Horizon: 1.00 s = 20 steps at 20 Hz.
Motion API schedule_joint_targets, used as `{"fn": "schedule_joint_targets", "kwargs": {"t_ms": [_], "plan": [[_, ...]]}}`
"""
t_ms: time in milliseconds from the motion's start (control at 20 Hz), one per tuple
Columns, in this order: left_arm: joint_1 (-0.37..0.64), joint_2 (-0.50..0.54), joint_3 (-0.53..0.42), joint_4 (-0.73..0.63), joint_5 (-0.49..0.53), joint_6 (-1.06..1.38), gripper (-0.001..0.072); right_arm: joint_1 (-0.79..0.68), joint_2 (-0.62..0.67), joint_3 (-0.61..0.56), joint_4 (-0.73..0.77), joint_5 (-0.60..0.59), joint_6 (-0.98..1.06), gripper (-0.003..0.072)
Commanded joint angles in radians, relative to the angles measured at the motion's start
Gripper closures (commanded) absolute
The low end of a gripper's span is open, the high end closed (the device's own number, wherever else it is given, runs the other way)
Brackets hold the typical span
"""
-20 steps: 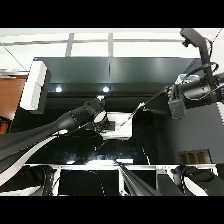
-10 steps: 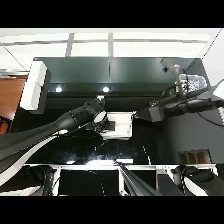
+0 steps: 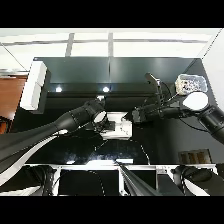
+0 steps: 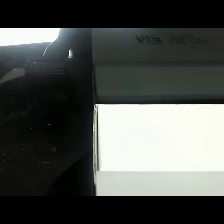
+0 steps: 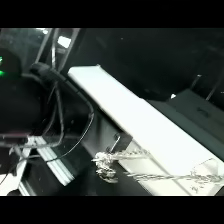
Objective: Fold the box and place the chain.
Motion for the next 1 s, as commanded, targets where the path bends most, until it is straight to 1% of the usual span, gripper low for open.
{"fn": "schedule_joint_targets", "kwargs": {"t_ms": [0,100,150,250,300,350,450,500,550,650,750,850,950], "plan": [[0.001,-0.001,0.0,0.0,0.0,-0.001,0.0674,-0.045,-0.009,0.006,-0.063,0.027,0.04,0.0243],[0.001,-0.001,0.0,0.0,0.0,-0.001,0.0674,-0.156,0.003,0.04,-0.115,0.138,0.039,0.0243],[0.001,-0.001,0.0,0.0,0.0,-0.001,0.0674,-0.226,0.018,0.05,-0.154,0.16,0.039,0.0244],[0.001,-0.001,0.0,0.0,0.0,-0.001,0.0674,-0.364,0.043,0.05,-0.274,0.129,0.043,0.0244],[0.001,-0.001,0.0,0.0,0.0,-0.001,0.0674,-0.424,0.043,0.044,-0.347,0.087,0.076,0.0243],[0.001,-0.001,0.0,0.0,0.0,-0.001,0.0674,-0.468,0.042,0.027,-0.42,0.018,0.133,0.0243],[0.001,-0.001,0.0,0.0,0.001,-0.001,0.0674,-0.523,0.037,-0.031,-0.58,-0.15,0.307,0.0242],[0.001,-0.001,0.0,0.001,0.0,-0.001,0.0674,-0.534,0.025,-0.06,-0.642,-0.233,0.388,0.0161],[0.001,-0.001,0.0,0.0,0.0,-0.001,0.0674,-0.536,0.002,-0.076,-0.679,-0.309,0.42,-0.0034],[0.001,-0.001,0.0,0.0,0.0,-0.001,0.0674,-0.535,-0.069,-0.07,-0.678,-0.428,0.497,-0.0034],[0.001,-0.001,0.0,0.0,0.0,-0.001,0.0674,-0.538,-0.154,-0.05,-0.676,-0.523,0.644,-0.0034],[0.001,-0.001,0.0,0.0,0.0,-0.001,0.0674,-0.545,-0.261,-0.007,-0.674,-0.526,0.727,-0.0034],[0.001,-0.001,0.0,0.0,0.0,-0.001,0.0674,-0.543,-0.351,0.045,-0.671,-0.495,0.728,-0.0034]]}}
